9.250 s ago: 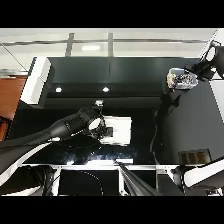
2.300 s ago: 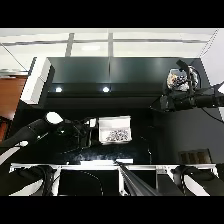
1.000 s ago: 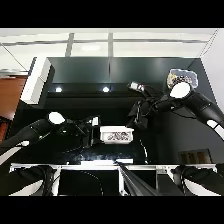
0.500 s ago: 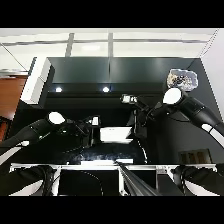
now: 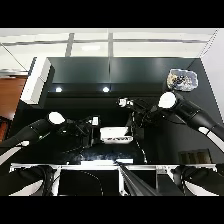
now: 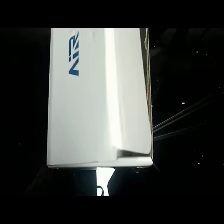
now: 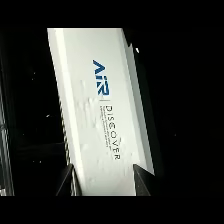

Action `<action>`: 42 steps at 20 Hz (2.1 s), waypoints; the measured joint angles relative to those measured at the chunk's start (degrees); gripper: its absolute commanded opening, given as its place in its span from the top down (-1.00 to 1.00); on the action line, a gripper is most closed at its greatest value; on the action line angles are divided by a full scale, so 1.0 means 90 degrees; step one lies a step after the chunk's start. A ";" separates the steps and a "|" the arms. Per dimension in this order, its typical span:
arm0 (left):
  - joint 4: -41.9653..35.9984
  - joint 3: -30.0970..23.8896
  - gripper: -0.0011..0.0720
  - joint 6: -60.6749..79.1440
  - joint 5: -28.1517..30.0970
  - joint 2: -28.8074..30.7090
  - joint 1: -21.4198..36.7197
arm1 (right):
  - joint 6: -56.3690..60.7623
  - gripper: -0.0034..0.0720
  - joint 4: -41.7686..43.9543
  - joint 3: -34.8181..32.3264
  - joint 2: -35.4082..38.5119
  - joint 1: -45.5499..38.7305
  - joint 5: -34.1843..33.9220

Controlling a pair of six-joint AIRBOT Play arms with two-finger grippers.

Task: Fold the box and place the chain.

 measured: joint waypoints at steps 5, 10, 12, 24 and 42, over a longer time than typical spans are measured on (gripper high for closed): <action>0.0000 0.0000 -0.10 0.0002 0.0000 0.0000 0.0000 | 0.0177 0.13 0.0029 -0.0015 0.0007 0.0034 0.0092; 0.0000 0.0000 -0.09 0.0002 0.0002 0.0000 0.0000 | 0.0308 0.13 0.0000 -0.0034 0.0007 0.0061 0.0063; -0.0002 0.0000 -0.09 0.0002 0.0002 0.0000 0.0000 | 0.0345 0.13 -0.0007 -0.0039 0.0007 0.0061 0.0061; 0.0002 0.0000 -0.09 0.0010 0.0005 0.0000 0.0000 | 0.0413 0.13 -0.0022 -0.0194 0.0002 0.0061 0.0095; -0.0005 0.0000 -0.09 -0.0007 0.0005 -0.0002 -0.0002 | 0.0447 0.13 -0.0563 -0.0194 0.0236 0.0049 0.0126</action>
